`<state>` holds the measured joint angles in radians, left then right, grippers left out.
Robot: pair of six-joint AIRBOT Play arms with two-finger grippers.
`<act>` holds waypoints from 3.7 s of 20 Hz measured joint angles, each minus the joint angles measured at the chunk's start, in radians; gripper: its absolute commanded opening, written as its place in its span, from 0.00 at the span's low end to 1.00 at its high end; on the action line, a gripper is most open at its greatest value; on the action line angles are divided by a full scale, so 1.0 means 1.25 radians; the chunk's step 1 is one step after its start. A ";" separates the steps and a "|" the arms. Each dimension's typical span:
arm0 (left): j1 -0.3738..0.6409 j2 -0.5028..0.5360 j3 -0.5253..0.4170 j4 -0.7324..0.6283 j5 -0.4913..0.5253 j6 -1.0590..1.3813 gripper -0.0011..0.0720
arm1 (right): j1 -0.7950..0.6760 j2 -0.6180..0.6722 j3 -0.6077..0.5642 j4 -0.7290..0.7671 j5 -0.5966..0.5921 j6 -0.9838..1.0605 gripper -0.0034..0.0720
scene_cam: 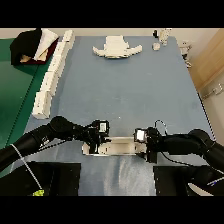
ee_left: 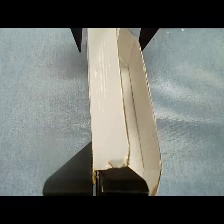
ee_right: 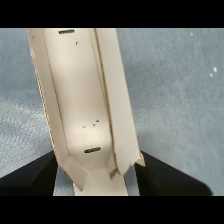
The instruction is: Fold the box.
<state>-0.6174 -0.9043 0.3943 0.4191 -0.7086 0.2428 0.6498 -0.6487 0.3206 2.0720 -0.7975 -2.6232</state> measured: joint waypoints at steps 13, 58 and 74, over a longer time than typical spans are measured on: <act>0.000 0.000 0.000 0.000 0.000 0.000 0.03 | -0.056 -0.060 -0.020 0.138 -0.012 -0.166 1.00; 0.000 0.000 0.000 0.000 0.000 0.000 0.03 | -0.056 -0.166 -0.023 0.171 0.024 -0.290 0.74; 0.000 -0.002 0.000 0.000 -0.011 -0.002 0.67 | -0.056 -0.166 -0.023 0.170 0.023 -0.291 0.74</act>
<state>-0.6174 -0.9066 0.3939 0.4191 -0.7223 0.2401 0.5793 -0.8562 0.2924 2.2841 -0.7689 -2.9864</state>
